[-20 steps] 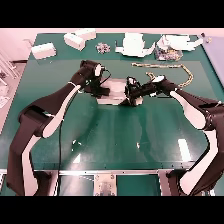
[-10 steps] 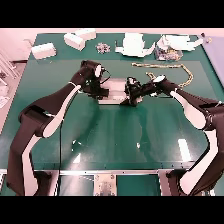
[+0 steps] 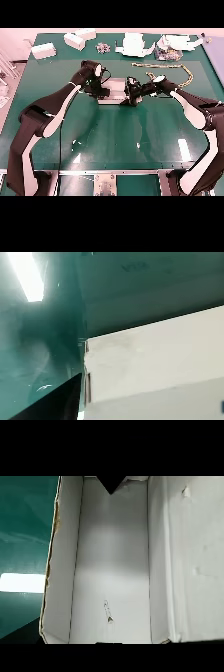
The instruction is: Fold the box and place the chain.
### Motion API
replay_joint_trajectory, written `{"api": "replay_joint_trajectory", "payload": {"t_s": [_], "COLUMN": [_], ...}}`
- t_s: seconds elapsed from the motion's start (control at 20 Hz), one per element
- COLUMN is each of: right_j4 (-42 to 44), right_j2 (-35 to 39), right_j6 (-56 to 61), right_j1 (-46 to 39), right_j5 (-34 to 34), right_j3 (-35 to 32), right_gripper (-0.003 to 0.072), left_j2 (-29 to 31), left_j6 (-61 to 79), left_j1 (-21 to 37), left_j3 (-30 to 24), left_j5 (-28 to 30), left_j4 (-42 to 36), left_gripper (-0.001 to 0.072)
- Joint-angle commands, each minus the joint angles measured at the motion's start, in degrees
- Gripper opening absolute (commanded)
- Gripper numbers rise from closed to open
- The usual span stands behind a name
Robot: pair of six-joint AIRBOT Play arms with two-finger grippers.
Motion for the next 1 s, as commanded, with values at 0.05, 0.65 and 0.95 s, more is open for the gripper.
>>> {"api": "replay_joint_trajectory", "payload": {"t_s": [0.05,0.65,0.95], "right_j4": [0.0,0.0,0.0], "right_j2": [0.0,0.0,0.0], "right_j6": [0.0,0.0,0.0], "right_j1": [0.0,0.0,0.0], "right_j5": [0.1,0.1,0.1], "right_j3": [0.0,0.0,0.0], "right_gripper": [0.0587,0.0587,0.0587], "left_j2": [0.6,7.8,12.7], "left_j6": [0.8,5.8,16.5], "left_j1": [0.0,3.0,6.1], "left_j3": [1.2,1.1,0.9], "left_j5": [-0.1,-4.5,-8.9], "left_j4": [-1.2,-7.3,-6.6], "left_gripper": [0.0368,0.0371,0.0370]}}
